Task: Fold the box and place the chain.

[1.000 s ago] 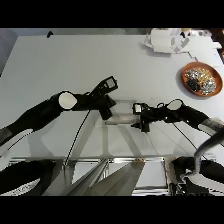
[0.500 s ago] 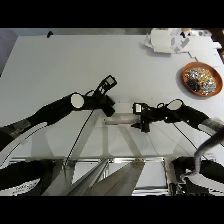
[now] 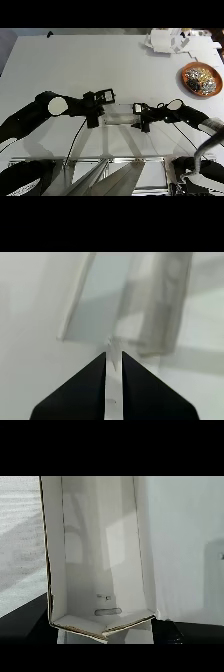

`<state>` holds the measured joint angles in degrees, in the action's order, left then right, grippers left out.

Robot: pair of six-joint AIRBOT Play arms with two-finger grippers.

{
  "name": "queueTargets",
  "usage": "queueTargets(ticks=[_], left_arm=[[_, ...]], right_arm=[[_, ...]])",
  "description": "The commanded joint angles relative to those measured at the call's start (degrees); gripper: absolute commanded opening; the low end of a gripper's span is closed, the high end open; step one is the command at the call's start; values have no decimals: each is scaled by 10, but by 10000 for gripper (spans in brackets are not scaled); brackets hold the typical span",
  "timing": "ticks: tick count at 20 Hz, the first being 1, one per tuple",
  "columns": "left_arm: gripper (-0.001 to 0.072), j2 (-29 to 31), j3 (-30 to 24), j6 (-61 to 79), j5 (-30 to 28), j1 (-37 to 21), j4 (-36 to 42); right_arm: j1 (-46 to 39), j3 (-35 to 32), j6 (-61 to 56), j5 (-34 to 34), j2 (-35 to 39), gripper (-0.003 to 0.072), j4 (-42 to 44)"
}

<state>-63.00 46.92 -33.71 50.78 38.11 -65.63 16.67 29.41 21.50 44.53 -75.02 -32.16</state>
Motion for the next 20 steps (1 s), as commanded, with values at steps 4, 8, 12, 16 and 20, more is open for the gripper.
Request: queueTargets(ticks=[4,8,12,16,20], left_arm=[[153,-43,-1,130,83,-7,-20],[153,-71,-50,320,40,-39,45],[154,-76,-88,393,7,-82,82],[231,-78,-88,429,-7,-107,124],[231,-108,-88,476,-15,-90,147]], right_arm=[[0,0,0,0,0,318,0],[0,0,0,0,0,318,0],[0,0,0,0,0,318,0],[0,0,0,0,0,318,0],[0,0,0,0,0,318,0]])
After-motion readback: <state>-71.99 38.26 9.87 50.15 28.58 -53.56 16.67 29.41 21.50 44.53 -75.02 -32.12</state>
